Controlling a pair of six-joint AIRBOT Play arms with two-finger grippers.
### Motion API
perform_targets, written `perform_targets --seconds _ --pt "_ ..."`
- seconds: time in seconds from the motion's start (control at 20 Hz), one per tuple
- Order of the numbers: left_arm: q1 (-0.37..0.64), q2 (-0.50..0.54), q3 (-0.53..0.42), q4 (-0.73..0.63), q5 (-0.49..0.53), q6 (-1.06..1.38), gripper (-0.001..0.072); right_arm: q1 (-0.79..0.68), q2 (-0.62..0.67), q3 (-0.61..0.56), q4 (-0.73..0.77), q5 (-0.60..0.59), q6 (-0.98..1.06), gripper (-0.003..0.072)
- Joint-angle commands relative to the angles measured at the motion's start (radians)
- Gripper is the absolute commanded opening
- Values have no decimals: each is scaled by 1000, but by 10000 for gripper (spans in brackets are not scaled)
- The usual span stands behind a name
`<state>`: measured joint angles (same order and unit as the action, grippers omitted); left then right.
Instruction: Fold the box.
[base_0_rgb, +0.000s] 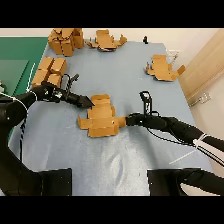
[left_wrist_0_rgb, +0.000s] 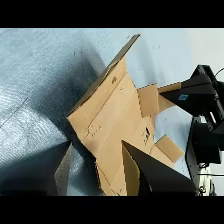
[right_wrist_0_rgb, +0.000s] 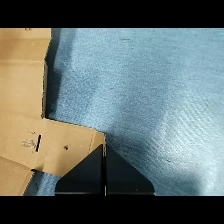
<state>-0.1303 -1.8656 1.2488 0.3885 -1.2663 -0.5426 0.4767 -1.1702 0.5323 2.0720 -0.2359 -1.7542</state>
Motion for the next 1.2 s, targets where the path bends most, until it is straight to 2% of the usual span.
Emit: perform_targets --seconds 0.0,0.4,0.85,0.9,0.95,1.15 --pt "-5 -14 9 4 5 0 454 -1 0 1 1 5 -1 5" --pt "-6 -80 80 -29 -91 -8 453 -1 0 1 5 3 -1 5" --pt "-20 -85 84 -57 -145 64 451 -1 0 1 5 0 0 5" --pt "-21 -85 85 -51 -149 64 373 -1 0 2 5 0 0 5" --pt "-26 -85 85 -51 -148 66 219 -1 0 1 5 -1 0 5" --pt "-32 -85 86 -51 -135 79 234 -1 0 1 5 -5 0 5"
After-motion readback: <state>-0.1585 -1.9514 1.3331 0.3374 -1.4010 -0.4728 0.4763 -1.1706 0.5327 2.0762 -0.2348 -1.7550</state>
